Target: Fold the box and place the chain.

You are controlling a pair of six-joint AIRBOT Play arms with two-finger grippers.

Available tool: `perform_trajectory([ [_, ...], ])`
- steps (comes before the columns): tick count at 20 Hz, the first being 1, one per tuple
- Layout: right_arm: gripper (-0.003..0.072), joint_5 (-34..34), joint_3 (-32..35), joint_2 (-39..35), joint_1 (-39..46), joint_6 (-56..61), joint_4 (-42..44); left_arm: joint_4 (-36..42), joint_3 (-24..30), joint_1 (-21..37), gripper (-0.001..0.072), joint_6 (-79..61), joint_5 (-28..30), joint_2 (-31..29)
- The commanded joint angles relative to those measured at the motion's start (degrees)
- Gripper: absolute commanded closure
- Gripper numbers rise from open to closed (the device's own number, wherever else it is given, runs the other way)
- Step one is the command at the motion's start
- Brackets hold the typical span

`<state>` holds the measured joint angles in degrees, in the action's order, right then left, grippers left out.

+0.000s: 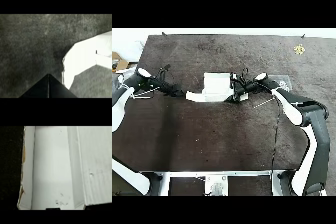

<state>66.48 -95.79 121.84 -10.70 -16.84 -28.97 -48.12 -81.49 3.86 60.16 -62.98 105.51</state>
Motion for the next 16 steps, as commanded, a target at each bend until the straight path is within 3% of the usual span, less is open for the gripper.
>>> perform_trajectory([
  [1,0.0362,0.02,0.02,0.02,-0.04,0.02,0.02,1.81,0.96,0.07,0.07,-0.7,0.72,0.7],
  [6,0.0361,0.0,0.02,0.02,-0.04,0.02,0.02,16.2,0.96,-0.39,0.07,-8.28,-3.72,4.9],
  [11,0.0362,0.04,0.02,0.02,-0.04,0.02,0.02,20.35,0.76,-2.14,0.0697,-9.9,-5.03,4.92],
  [12,0.0362,0.0,0.02,0.02,-0.04,0.02,0.02,21.66,0.76,-2.14,0.0637,-10.16,-5.14,4.83],
  [13,0.0362,0.02,0.02,0.02,-0.04,0.02,0.02,22.58,0.76,-2.14,0.0322,-10.75,-5.16,4.81],
  [14,0.0362,0.0,0.02,0.02,-0.04,0.02,0.02,23.06,0.76,-2.14,0.0149,-10.78,-5.38,4.81],
  [16,0.0362,0.02,0.02,0.02,-0.04,0.02,0.02,23.1,0.76,-2.14,0.0247,-11.19,-6.38,4.81],
])
